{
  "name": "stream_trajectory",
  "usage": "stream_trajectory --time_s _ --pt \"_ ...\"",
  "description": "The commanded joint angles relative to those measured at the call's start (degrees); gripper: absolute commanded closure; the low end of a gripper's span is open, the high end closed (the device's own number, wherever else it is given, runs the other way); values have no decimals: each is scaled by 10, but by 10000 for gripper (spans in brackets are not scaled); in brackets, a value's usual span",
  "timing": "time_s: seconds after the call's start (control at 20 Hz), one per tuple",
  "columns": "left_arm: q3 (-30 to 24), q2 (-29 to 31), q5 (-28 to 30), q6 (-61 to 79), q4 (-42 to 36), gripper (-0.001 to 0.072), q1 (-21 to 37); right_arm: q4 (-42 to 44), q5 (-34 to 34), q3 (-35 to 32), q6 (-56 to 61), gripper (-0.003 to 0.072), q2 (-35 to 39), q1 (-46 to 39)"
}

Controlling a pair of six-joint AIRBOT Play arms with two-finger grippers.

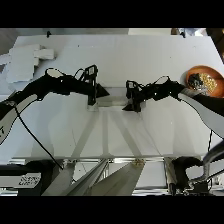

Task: Fold the box and place the chain.

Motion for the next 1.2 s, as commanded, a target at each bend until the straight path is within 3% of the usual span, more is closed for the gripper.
stream_trajectory --time_s 0.0,0.2,0.55,0.95,1.15 --pt "-1 -2 85 37 -85 699 -2 0 0 1 0 192 0 0" --pt "-1 -28 161 -3 -81 699 -2 0 0 1 0 192 0 0" --pt "-1 -79 153 -78 1 702 -17 0 0 1 0 192 0 0" --pt "-1 -20 123 -70 -51 698 8 0 0 1 0 192 0 0" --pt "-1 21 66 -54 -82 697 34 0 0 1 0 192 0 0"
